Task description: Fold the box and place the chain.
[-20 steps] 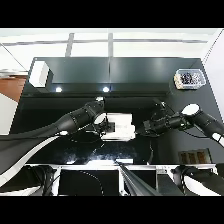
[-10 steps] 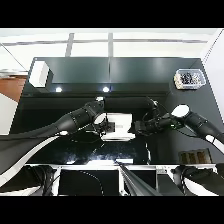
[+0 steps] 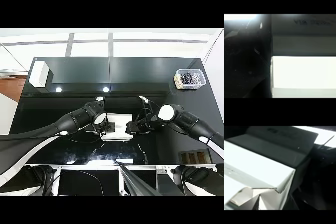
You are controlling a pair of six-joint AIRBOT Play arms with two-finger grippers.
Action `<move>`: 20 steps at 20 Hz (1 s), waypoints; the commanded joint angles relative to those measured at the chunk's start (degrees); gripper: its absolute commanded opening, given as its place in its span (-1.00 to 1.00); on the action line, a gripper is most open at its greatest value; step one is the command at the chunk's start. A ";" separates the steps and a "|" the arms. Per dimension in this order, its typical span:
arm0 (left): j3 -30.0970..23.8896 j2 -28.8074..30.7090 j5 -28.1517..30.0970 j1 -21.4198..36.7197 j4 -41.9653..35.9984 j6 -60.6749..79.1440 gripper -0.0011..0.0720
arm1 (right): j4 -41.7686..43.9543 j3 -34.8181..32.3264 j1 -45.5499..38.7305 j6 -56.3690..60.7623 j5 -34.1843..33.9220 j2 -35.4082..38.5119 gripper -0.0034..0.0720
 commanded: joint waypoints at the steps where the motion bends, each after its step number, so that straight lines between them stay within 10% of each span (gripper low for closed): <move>1: 0.00 0.04 -0.02 0.00 0.11 0.02 -0.88 | -9.77 2.49 3.91 10.45 -0.15 -0.02 0.20; 3: 0.00 0.04 0.02 0.00 0.09 0.02 -0.88 | -13.33 3.48 6.01 13.57 -0.07 -0.04 -0.13; 20: 0.00 0.04 0.13 0.00 0.09 0.02 -0.88 | -25.44 11.98 13.88 30.71 6.75 -9.49 -0.41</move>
